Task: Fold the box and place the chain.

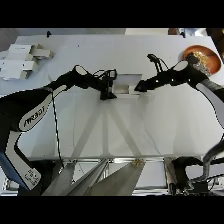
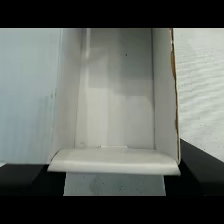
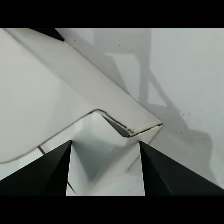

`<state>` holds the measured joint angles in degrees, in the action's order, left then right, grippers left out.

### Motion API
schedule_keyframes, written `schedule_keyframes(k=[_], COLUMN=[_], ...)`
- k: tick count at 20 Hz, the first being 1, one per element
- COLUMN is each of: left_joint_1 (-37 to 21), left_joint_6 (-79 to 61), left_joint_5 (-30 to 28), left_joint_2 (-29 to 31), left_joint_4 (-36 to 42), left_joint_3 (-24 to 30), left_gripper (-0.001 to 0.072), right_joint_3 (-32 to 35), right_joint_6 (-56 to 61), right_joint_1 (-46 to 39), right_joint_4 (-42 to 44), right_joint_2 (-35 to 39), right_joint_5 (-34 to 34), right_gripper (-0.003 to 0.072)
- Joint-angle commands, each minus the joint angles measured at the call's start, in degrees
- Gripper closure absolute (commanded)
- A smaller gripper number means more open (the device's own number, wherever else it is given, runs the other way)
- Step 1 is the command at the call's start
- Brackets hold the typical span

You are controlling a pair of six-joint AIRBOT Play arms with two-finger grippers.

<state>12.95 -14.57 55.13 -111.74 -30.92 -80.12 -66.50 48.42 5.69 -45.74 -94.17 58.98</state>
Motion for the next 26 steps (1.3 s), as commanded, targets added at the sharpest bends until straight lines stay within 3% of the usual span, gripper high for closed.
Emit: schedule_keyframes(k=[1,4,9,20,26], left_joint_1=[0.00,0.00,0.00,0.00,0.00], left_joint_6=[0.00,0.00,0.00,0.00,0.00], left_joint_5=[-0.02,-0.02,-0.02,-0.02,-0.02], left_joint_2=[0.02,0.02,0.02,0.02,0.02], left_joint_4=[0.02,0.02,0.02,0.02,0.02], left_joint_3=[-0.02,-0.02,-0.02,-0.02,-0.02], left_gripper=[0.0429,0.0429,0.0429,0.0429,0.0429], right_joint_3=[0.00,0.00,-1.07,-4.44,-6.86], right_joint_6=[8.20,13.66,21.79,47.21,49.64], right_joint_1=[1.92,3.98,7.56,14.01,15.67], right_joint_4=[-9.03,-14.71,-15.67,-43.71,-43.78], right_joint_2=[0.00,0.09,2.19,2.32,2.23], right_joint_5=[-1.68,-2.34,-8.13,-3.26,-2.64], right_gripper=[0.0188,0.0188,0.0190,0.0209,0.0212])
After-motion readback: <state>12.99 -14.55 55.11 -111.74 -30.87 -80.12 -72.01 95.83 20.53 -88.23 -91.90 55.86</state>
